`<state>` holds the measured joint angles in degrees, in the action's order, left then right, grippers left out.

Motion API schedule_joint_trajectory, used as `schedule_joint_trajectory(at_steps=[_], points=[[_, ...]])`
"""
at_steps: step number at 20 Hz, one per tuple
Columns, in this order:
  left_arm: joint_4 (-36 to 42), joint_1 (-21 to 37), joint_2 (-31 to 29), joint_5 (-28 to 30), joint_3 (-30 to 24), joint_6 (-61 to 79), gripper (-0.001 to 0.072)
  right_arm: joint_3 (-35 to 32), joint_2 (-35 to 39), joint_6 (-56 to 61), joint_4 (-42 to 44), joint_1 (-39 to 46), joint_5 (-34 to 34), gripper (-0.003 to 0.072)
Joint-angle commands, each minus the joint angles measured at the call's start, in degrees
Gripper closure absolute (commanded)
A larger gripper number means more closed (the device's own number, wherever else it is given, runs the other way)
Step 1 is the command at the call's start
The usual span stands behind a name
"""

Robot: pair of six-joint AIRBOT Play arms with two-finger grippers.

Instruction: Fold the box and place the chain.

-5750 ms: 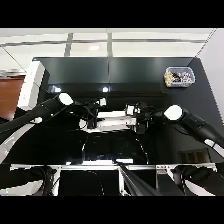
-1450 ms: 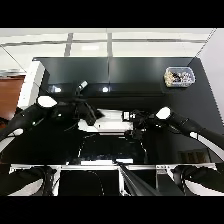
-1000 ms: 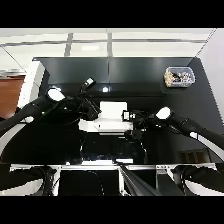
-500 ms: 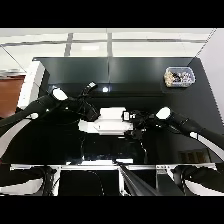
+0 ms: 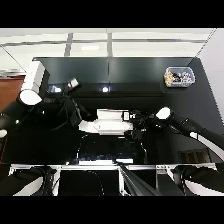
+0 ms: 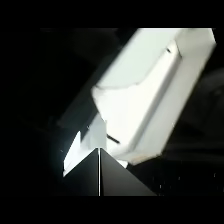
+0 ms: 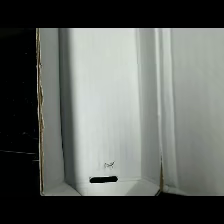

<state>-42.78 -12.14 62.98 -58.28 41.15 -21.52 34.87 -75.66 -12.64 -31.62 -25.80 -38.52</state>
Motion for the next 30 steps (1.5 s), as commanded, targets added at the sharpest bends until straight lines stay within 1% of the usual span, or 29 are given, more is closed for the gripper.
schedule_joint_trajectory(at_steps=[1,2,3,4,5,8,9,11,14,15,16,17,18,19,20,21,25,26,28,29,30], points=[[-0.1,0.0,-3.2,0.2,-7.0,15.7,0.0559,0.0,0.0,0.0,0.0,0.0,0.0,0.056],[-0.1,0.0,-2.8,1.6,-7.8,19.5,0.0316,0.0,0.0,0.0,0.0,0.0,0.0,0.056],[0.2,0.0,-2.3,4.0,-8.2,24.0,0.0048,0.0,0.0,0.0,0.0,0.0,0.0,0.056],[0.2,0.0,-1.8,5.6,-8.2,26.8,0.0001,0.0,0.0,0.0,0.0,0.0,0.0,0.056],[0.2,0.0,-1.1,6.8,-8.2,29.7,0.0001,0.0,0.0,0.0,0.0,0.0,0.0,0.056],[1.1,-0.9,1.8,7.0,-8.1,41.9,0.0002,0.0,0.0,0.0,0.0,0.0,0.0,0.056],[2.7,-1.5,2.8,7.2,-8.1,44.6,0.0002,0.0,0.0,0.0,0.0,0.0,0.0,0.056],[7.0,-3.0,4.5,7.8,-8.1,45.8,0.0003,0.0,0.0,0.0,0.0,0.0,0.0,0.056],[7.2,-5.0,6.4,9.2,-8.1,45.5,0.0015,0.0,0.0,0.0,0.0,0.0,0.0,0.056],[7.5,-5.1,6.8,9.7,-8.1,45.2,0.0041,0.0,0.0,0.0,0.0,0.0,0.0,0.056],[7.5,-5.1,7.0,10.3,-8.1,44.6,0.0098,0.0,0.0,0.0,0.0,0.0,0.0,0.056],[7.5,-5.1,7.0,10.7,-8.0,43.8,0.0181,0.0,0.0,0.0,0.0,0.0,0.0,0.056],[7.6,-5.1,7.0,10.6,-8.0,43.6,0.0243,0.0,0.0,0.0,0.0,0.0,0.0,0.056],[7.8,-5.2,7.0,10.3,-8.0,43.6,0.0279,0.0,0.0,0.0,0.0,0.0,0.0,0.056],[8.0,-5.4,7.0,10.1,-8.0,43.6,0.0341,0.0,0.0,0.0,0.0,0.0,0.0,0.056],[8.0,-5.7,7.0,9.8,-8.0,43.6,0.0367,0.0,0.0,0.0,0.0,0.0,0.0,0.056],[10.8,-7.5,7.0,10.4,-8.0,43.6,0.0396,0.0,0.0,0.0,0.0,0.0,0.0,0.056],[11.4,-7.9,7.0,10.4,-8.0,43.6,0.0447,0.0,0.0,0.0,0.0,0.0,0.0,0.056],[12.5,-8.0,7.0,10.7,-8.0,42.1,0.0455,0.0,0.0,0.0,0.0,0.0,0.0,0.056],[12.4,-8.0,7.0,11.2,-8.0,40.9,0.0485,0.0,0.0,0.0,0.0,0.0,0.0,0.056],[12.8,-8.0,7.1,11.4,-8.0,40.1,0.0492,0.0,0.0,0.0,0.0,0.0,0.0,0.056]])
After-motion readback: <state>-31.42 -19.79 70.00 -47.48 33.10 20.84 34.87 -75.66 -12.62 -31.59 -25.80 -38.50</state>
